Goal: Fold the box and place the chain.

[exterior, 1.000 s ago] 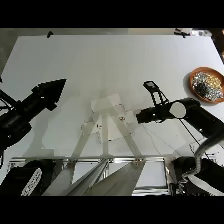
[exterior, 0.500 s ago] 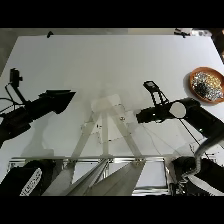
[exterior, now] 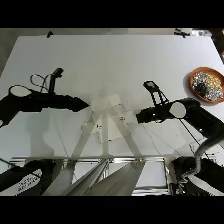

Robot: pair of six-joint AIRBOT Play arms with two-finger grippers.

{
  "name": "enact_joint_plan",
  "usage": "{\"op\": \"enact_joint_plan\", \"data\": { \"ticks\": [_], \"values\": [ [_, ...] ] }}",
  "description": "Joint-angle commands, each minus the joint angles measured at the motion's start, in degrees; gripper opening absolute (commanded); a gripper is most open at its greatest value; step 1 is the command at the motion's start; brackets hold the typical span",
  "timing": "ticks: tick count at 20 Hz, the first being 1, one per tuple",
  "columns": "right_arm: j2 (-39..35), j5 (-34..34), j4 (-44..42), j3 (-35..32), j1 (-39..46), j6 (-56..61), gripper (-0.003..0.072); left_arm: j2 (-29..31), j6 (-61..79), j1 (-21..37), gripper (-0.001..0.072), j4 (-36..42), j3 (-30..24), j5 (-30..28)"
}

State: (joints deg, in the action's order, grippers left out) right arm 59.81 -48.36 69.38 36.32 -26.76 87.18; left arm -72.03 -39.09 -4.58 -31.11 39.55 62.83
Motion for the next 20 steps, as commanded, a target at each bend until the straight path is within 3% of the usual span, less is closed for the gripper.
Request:
{"op": "enact_joint_plan", "data": {
  "ticks": [1,10,13,15,18,20],
  "values": [
    [-0.02,-0.04,0.00,-0.02,-0.07,-0.02,0.0000,-7.34,4.81,-3.43,0.0646,1.03,2.67,1.70],
    [-0.04,-0.09,-0.02,-0.02,-0.07,0.00,0.0000,-7.43,8.26,-12.52,0.0612,0.24,2.67,-7.67],
    [-0.04,-0.42,-0.02,-0.02,-0.07,0.00,0.0000,-7.43,11.23,-14.12,0.0284,0.42,2.67,-9.31],
    [-0.04,-0.50,-0.04,-0.02,-0.07,0.02,0.0000,-7.41,14.29,-14.08,0.0145,0.44,2.67,-9.53],
    [-0.04,-0.61,-0.52,0.00,-0.07,0.02,0.0000,-7.39,18.56,-14.10,0.0006,0.48,2.67,-9.49],
    [-0.09,-1.57,-1.57,0.00,-0.07,0.00,0.0000,-7.34,22.18,-14.10,0.0005,0.55,2.67,-9.46]
  ]
}}
